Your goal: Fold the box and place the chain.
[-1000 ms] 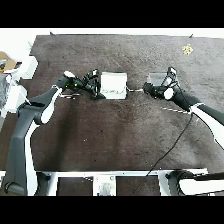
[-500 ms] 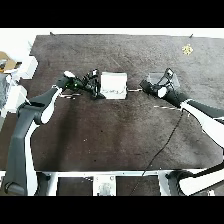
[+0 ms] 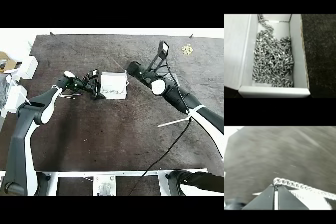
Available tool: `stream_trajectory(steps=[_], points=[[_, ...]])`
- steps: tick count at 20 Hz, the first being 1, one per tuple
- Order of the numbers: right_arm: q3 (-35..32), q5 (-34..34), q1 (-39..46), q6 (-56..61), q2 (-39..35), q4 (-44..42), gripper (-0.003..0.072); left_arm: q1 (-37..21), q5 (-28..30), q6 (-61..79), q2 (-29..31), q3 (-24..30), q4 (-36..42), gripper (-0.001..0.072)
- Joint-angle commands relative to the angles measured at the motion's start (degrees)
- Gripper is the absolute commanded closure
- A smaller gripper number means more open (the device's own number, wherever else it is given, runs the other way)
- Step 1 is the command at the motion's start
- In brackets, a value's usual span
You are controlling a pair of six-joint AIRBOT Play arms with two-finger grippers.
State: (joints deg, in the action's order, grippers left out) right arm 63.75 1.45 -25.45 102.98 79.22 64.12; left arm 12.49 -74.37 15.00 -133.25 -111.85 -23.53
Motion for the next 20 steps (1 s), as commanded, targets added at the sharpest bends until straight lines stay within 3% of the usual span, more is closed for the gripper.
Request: stream_trajectory(steps=[1,6,7,8,9,10,11,16,20], points=[[1.1,-3.9,-5.7,0.0,-0.1,0.3,0.0683,-0.1,0.1,0.0,0.0,0.0,0.0,0.0306],[1.1,-0.2,-7.4,2.3,8.7,0.3,0.0681,-0.1,0.0,0.0,0.0,0.0,0.0,0.0306],[1.1,1.3,-7.4,2.3,9.3,0.1,0.0526,-0.1,0.0,0.0,0.0,0.0,0.0,0.0306],[1.1,2.8,-7.4,1.8,9.2,0.5,0.0283,-0.1,0.0,0.0,0.0,0.0,0.0,0.0306],[1.0,4.1,-7.3,0.2,8.4,2.5,0.0291,-0.1,0.0,0.0,0.0,0.0,0.0,0.0306],[0.9,5.9,-6.8,-0.2,7.3,5.6,0.0414,-0.1,0.0,0.0,0.0,0.0,0.0,0.0306],[0.6,8.1,-5.7,-0.2,5.9,8.1,0.0429,-0.1,0.0,0.0,0.0,0.0,0.0,0.0306],[-6.0,13.4,6.2,-0.1,2.2,13.2,0.0429,-0.1,0.0,0.0,0.0,0.0,0.0,0.0306],[-11.6,9.6,15.8,5.6,6.1,11.8,0.0428,-0.1,0.0,0.0,0.0,0.0,0.0,0.0306]])
